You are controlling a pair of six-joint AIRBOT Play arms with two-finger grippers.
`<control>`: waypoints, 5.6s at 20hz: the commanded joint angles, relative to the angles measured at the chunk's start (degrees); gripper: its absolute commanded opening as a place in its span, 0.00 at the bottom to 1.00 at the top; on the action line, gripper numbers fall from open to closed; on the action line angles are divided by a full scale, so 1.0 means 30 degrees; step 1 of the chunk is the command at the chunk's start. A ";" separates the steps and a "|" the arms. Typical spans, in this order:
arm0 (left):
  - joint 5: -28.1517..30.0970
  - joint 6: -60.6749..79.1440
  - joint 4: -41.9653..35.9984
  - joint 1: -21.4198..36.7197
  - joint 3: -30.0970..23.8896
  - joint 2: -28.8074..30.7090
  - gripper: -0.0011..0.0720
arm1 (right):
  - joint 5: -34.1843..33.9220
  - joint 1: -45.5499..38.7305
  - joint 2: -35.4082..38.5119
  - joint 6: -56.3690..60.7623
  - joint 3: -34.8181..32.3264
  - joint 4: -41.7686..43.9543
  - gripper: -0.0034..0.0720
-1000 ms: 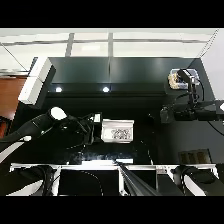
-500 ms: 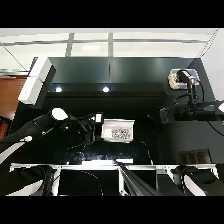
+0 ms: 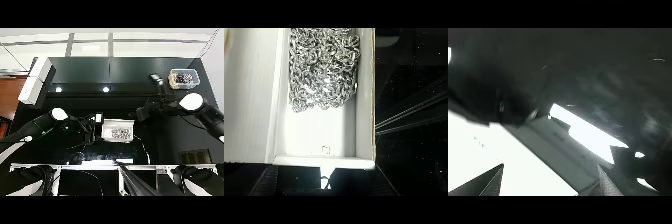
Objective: Fold the box and place the chain.
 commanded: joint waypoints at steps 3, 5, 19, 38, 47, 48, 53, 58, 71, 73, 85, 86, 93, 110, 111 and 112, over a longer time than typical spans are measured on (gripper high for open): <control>0.0117 0.0015 0.0007 0.0007 0.0007 0.0015 0.54 | 0.3971 0.0882 -0.0641 -0.7526 0.0437 0.0612 1.00; 0.0109 0.0007 0.0007 0.0007 0.0007 0.0015 0.54 | 0.4983 0.0998 -0.0270 -0.7715 0.0466 0.0641 1.00; 0.0124 0.0015 0.0015 0.0007 0.0007 0.0015 0.54 | 0.2426 0.3257 -0.0270 -0.9581 0.0452 -0.1974 0.84; 0.0117 0.0015 0.0015 0.0000 0.0007 0.0015 0.55 | 0.1107 0.4481 -0.0277 -0.9289 0.0029 -0.3592 0.45; 0.0109 0.0015 0.0015 0.0000 0.0007 0.0015 0.55 | 0.0488 0.4568 -0.0270 -0.9296 -0.0517 -0.3169 0.45; 0.0117 0.0015 0.0015 0.0000 0.0007 0.0015 0.55 | 0.0503 0.4568 -0.0270 -0.9296 -0.0510 -0.3162 0.45; 0.0109 0.0015 0.0015 0.0000 0.0007 0.0015 0.55 | 0.1086 0.4568 -0.0270 -0.9296 -0.0510 -0.3235 0.45; 0.0109 0.0015 0.0015 0.0000 0.0007 0.0015 0.55 | 0.1668 0.4561 -0.0270 -0.9289 -0.0510 -0.3235 0.45; 0.0109 0.0015 0.0015 0.0000 0.0007 0.0015 0.55 | 0.1705 0.4561 -0.0270 -0.9289 -0.0510 -0.3242 0.47; 0.0102 0.0015 0.0015 0.0000 0.0007 0.0015 0.55 | 0.1705 0.4546 -0.0270 -0.9289 -0.0503 -0.3330 0.47; 0.0095 0.0007 0.0015 0.0000 0.0007 0.0015 0.55 | 0.2055 0.4524 0.0299 -0.8408 -0.0495 -0.3694 0.46; 0.0102 0.0015 0.0015 0.0000 0.0007 0.0015 0.55 | 0.2047 0.4524 0.0291 -0.8400 -0.0503 -0.3679 0.46; 0.0102 0.0015 0.0015 0.0000 0.0007 0.0015 0.55 | 0.1501 0.4561 0.0226 -0.8408 -0.0641 -0.3687 0.46; 0.0102 0.0015 0.0007 0.0000 0.0007 0.0015 0.56 | -0.0306 0.4568 0.0182 -0.8196 -0.1122 -0.2841 0.46; 0.0102 0.0015 0.0007 0.0000 0.0007 0.0015 0.56 | -0.0306 0.4568 0.0175 -0.8196 -0.1122 -0.2732 0.46; 0.0102 0.0015 0.0015 0.0000 0.0007 0.0015 0.56 | -0.0306 0.4568 0.0182 -0.8196 -0.1115 -0.2630 0.46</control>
